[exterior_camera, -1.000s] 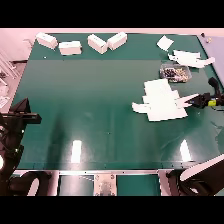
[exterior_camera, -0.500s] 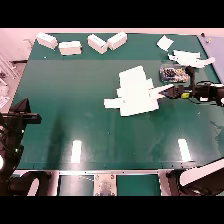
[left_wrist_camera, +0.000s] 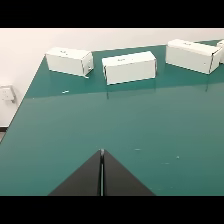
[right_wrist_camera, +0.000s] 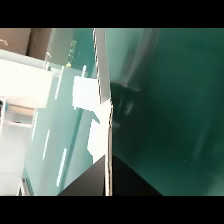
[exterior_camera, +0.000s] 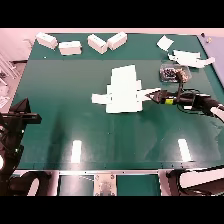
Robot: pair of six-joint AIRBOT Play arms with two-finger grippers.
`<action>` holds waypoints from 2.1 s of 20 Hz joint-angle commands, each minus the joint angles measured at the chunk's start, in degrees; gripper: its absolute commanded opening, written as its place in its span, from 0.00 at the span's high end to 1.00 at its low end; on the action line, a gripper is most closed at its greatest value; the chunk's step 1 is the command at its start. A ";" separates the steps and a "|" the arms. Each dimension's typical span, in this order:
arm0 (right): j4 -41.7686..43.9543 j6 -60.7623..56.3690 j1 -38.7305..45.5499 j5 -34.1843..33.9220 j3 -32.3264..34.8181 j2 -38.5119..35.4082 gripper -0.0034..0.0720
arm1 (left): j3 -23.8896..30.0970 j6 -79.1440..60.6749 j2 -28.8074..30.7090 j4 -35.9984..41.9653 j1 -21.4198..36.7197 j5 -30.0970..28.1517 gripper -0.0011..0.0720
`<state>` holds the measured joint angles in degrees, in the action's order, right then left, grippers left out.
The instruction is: Fold the box and place the chain.
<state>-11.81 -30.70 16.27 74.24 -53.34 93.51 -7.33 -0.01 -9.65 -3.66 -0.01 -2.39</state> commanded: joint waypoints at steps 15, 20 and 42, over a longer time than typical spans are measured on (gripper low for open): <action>-0.92 -3.82 -9.75 -11.30 -6.16 8.57 0.95 | -0.02 0.50 0.00 0.00 0.00 7.28 0.10; -4.28 -4.90 -9.75 -13.40 -6.16 8.79 0.95 | -0.02 0.79 0.00 0.02 0.00 9.11 0.10; -4.26 -4.87 -9.75 -13.84 -6.16 8.79 0.95 | -49.35 25.55 -72.41 -10.75 0.00 57.31 0.22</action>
<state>-16.08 -35.62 6.50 60.36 -59.53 102.28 -47.51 20.43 -70.08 -11.16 -0.05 46.19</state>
